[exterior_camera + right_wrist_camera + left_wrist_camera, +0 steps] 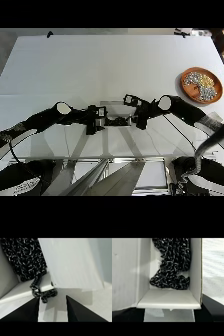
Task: Fold the box and place the chain.
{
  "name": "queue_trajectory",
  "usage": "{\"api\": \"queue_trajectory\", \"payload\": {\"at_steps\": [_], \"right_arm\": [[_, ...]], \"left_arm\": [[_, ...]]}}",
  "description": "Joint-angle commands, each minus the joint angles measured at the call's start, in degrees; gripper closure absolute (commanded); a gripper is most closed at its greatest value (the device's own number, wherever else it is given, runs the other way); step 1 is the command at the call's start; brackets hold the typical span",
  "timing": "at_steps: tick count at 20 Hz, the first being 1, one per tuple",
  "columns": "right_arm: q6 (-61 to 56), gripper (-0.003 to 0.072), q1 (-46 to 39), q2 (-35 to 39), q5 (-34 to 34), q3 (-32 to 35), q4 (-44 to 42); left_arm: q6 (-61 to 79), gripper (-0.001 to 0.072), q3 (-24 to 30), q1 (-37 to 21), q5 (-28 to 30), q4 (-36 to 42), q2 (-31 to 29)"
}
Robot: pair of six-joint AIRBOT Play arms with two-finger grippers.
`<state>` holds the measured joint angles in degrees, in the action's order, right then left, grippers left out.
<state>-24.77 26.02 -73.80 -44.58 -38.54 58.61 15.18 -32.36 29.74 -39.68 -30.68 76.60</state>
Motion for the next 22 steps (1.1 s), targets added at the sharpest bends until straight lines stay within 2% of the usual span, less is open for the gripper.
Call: {"api": "queue_trajectory", "payload": {"at_steps": [1, 9, 10, 14, 19, 22], "right_arm": [[-0.7, 0.0354, 0.8, -0.2, 0.5, 0.0, -0.1], [-5.3, 0.0398, 0.8, -1.5, 0.7, 0.0, 1.7], [-5.8, 0.0433, 1.0, -2.1, 0.7, 0.0, 1.7], [-6.5, 0.0480, 1.9, -3.1, 0.7, 0.0, 1.3], [-6.6, 0.0648, 1.9, -2.5, 0.4, 0.0, 1.1], [-6.6, 0.0675, 1.7, -0.8, 0.6, 0.0, 1.3]], "left_arm": [[0.0, 0.0437, 0.0, 0.0, 0.0, 0.0, 0.0], [0.0, 0.0437, 0.0, 0.0, 0.0, 0.0, 0.0], [0.0, 0.0437, 0.0, 0.0, 0.0, 0.0, 0.0], [0.0, 0.0437, 0.0, 0.0, 0.0, 0.0, 0.0], [0.0, 0.0437, 0.0, 0.0, 0.0, 0.0, 0.0], [0.0, 0.0437, 0.0, 0.0, 0.0, 0.0, 0.0]]}}
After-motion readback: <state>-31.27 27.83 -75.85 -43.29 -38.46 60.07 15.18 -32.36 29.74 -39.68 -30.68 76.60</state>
